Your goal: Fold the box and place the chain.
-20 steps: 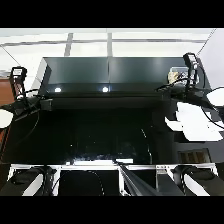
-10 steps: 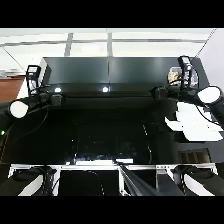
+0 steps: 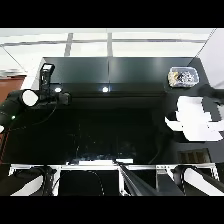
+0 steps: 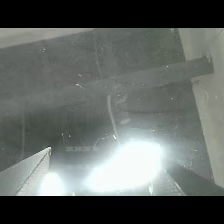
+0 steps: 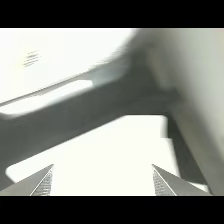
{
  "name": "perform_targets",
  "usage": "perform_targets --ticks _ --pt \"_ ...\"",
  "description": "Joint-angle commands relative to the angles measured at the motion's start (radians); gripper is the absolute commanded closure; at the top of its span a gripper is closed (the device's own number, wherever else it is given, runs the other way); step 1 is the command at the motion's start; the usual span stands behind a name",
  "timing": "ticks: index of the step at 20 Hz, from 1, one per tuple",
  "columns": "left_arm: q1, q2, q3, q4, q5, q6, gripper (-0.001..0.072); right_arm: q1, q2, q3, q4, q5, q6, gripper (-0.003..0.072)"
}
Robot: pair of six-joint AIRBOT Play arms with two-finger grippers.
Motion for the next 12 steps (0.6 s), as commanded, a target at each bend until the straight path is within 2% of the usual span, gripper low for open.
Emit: perform_targets --ticks 1,3,5,8,12 --pt "-0.001 -0.013 0.009 -0.005 -0.039 0.0 0.0005 -0.309 -0.035 0.081 -0.028 0.137 -0.003 -0.0033" --pt "-0.003 -0.013 0.009 -0.011 -0.045 0.0 0.0005 -0.407 -0.073 0.119 -0.068 0.214 -0.053 -0.0033" --pt "-0.003 -0.013 0.009 -0.012 -0.046 0.0 0.0005 -0.457 -0.118 0.138 -0.037 0.273 -0.177 -0.0032" --pt "-0.006 -0.014 0.009 -0.023 -0.05 0.0 0.0005 -0.453 -0.19 0.15 0.04 0.367 -0.467 -0.0026" --pt "-0.016 -0.015 0.009 -0.034 -0.064 0.0 0.0005 -0.393 -0.248 0.166 0.047 0.392 -0.595 -0.0026"
